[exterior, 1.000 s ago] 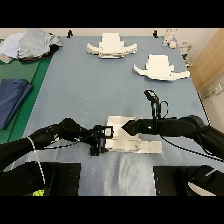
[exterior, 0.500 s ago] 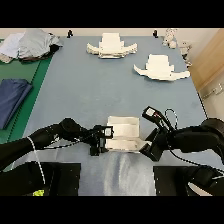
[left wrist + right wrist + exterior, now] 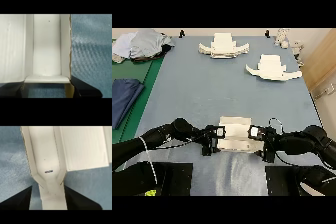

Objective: Fold the box.

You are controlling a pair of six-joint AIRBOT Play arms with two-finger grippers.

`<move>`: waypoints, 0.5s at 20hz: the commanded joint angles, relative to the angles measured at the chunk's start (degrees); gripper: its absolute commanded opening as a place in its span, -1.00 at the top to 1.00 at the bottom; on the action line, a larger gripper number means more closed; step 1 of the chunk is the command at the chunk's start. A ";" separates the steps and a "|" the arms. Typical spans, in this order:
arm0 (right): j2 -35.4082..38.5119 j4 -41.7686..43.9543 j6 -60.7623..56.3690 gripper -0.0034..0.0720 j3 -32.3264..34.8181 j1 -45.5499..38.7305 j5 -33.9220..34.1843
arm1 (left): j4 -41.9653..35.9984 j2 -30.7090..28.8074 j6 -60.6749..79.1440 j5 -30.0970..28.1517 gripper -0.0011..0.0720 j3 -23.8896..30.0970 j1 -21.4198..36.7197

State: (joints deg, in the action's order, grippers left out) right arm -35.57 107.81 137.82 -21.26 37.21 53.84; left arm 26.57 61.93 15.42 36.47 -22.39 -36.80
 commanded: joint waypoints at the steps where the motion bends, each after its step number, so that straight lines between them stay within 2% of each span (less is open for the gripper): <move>1: -0.61 0.68 5.81 -0.70 1.97 0.04 -6.88 | 0.00 0.00 0.02 0.00 -0.45 0.02 0.00; 3: -1.95 1.22 5.86 -0.63 2.05 0.07 -8.17 | 0.00 0.00 0.02 0.02 -0.45 0.02 0.00; 4: -2.64 2.12 6.32 -0.46 2.03 0.07 -8.44 | 0.00 0.00 0.02 0.00 -0.45 0.02 0.00; 6: -3.41 4.44 8.11 -0.32 2.03 0.07 -8.63 | 0.00 0.00 0.02 0.00 -0.45 0.02 0.00; 7: -3.41 5.29 8.81 0.13 2.03 0.07 -8.61 | 0.00 0.00 0.02 0.00 -0.45 0.02 0.00; 10: -3.41 6.49 9.35 0.47 2.03 0.07 -9.03 | 0.00 0.00 0.02 0.00 -0.45 0.02 0.00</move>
State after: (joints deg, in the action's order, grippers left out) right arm -38.68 112.29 145.60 -19.31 37.21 45.80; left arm 26.57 61.93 15.44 36.49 -22.39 -36.80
